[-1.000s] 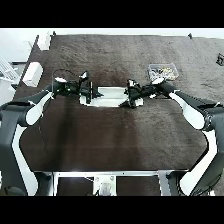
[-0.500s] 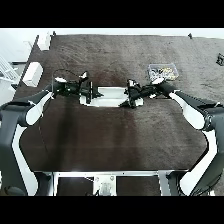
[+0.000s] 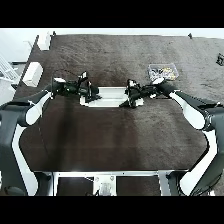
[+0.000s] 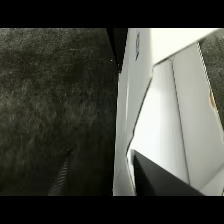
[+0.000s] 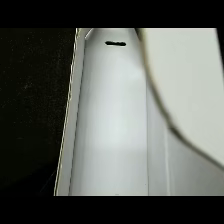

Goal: Fold the box and place the chain.

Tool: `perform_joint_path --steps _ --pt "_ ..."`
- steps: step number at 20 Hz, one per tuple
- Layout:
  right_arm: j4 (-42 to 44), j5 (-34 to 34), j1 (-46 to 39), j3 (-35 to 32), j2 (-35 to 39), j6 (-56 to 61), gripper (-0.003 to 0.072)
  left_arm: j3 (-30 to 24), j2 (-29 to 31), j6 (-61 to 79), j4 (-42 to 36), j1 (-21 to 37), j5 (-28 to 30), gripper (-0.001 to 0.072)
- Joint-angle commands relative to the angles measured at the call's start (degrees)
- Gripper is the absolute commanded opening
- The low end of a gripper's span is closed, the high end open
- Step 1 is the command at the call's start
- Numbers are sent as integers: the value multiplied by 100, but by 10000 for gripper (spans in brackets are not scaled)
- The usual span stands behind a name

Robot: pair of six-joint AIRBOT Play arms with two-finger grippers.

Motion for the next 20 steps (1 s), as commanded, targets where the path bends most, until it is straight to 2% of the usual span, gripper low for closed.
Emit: perform_joint_path --steps 1,4,7,14,15,16,17,20 --pt "17 -9 2 -2 -4 4 553 4 9 -20 -33 2 -24 412" --pt "17 -9 2 -2 -4 4 553 4 50 -22 -48 15 -57 412" --pt "17 -9 2 -2 -4 4 553 28 166 -33 -42 179 -356 413" --pt "17 -9 2 -2 -4 4 553 94 481 -225 -52 870 -1628 409" --pt "17 -9 2 -2 -4 4 553 94 531 -221 -28 876 -1775 295" --pt "17 -9 2 -2 -4 4 553 107 592 -120 39 876 -1954 103" --pt "17 -9 2 -2 -4 4 553 129 638 -61 101 870 -2107 21" --pt "17 -9 2 -2 -4 4 553 120 861 -72 125 868 -2162 17"
